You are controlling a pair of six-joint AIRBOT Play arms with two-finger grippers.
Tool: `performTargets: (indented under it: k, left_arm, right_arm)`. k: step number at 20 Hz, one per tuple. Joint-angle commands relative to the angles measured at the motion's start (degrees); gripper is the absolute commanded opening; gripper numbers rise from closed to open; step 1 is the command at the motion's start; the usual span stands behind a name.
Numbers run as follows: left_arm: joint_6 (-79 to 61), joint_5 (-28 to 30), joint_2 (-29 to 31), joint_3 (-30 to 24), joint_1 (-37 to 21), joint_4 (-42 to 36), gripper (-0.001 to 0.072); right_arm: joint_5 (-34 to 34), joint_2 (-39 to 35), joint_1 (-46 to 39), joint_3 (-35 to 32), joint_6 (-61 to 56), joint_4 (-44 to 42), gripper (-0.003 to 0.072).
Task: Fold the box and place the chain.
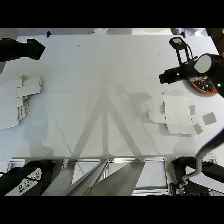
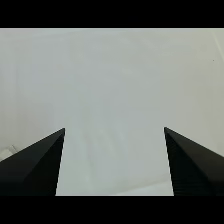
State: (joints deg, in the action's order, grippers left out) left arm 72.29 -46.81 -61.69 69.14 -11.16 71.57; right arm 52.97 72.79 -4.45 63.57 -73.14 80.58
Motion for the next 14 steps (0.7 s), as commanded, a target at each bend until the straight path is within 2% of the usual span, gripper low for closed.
performTargets:
  k: [1, 10, 14]
  left_arm:
    - [-0.02, 0.02, 0.04, 0.02, 0.0, 0.02, 0.0702]
    - [-0.02, 0.02, 0.04, 0.04, 0.0, 0.0, 0.0702]
    - [-0.02, 0.04, 0.04, 0.02, 0.0, 0.02, 0.0702]
  right_arm:
    - [-0.02, -0.04, -0.02, 0.07, -0.04, -0.02, 0.0012]
    - [-0.13, -0.94, -0.04, 0.7, -0.04, 0.61, 0.0014]
    - [4.68, -3.21, -0.04, 7.15, -0.15, 7.08, 0.0014]
